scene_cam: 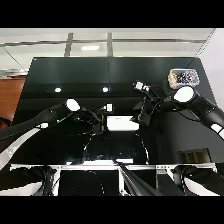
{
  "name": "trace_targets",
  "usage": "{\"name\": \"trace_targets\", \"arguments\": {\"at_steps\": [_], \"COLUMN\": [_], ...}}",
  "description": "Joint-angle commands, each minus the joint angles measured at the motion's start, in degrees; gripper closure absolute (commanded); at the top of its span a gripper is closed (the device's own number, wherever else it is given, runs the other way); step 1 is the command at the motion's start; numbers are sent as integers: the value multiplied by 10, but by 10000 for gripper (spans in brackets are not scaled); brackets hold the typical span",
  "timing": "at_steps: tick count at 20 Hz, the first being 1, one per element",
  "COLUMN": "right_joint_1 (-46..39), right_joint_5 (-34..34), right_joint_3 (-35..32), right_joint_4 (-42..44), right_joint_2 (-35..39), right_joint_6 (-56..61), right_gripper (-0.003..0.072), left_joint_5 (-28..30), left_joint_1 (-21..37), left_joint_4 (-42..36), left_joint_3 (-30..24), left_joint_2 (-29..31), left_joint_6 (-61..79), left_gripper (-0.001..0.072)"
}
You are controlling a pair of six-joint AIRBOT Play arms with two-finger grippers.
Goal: Fold the box and place the chain.
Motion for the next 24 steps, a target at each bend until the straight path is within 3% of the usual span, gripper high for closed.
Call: {"name": "trace_targets", "arguments": {"at_steps": [1,6,12,13,14,15,16,18,24], "right_joint_1": [4,12,12,12,12,12,12,12,12], "right_joint_5": [31,53,16,16,16,16,16,19,22], "right_joint_3": [0,-1,-23,-23,-23,-23,-23,-23,-23], "right_joint_4": [-5,-17,-26,-25,-24,-23,-23,-19,-18], "right_joint_2": [1,1,0,0,0,0,0,0,0], "right_joint_6": [-62,-62,-62,-62,-62,-62,-61,-61,-61], "right_gripper": [34,34,34,95,106,214,215,409,422], "left_joint_5": [0,0,0,0,0,0,0,0,0], "left_joint_1": [0,0,0,0,0,0,0,0,0], "left_joint_4": [0,0,0,0,0,0,0,0,0], "left_joint_3": [0,0,0,0,0,0,0,0,0], "left_joint_2": [0,0,0,0,0,0,0,0,0], "left_joint_6": [0,0,0,0,0,0,0,0,0], "left_gripper": [331,331,331,331,331,331,331,331,331]}}
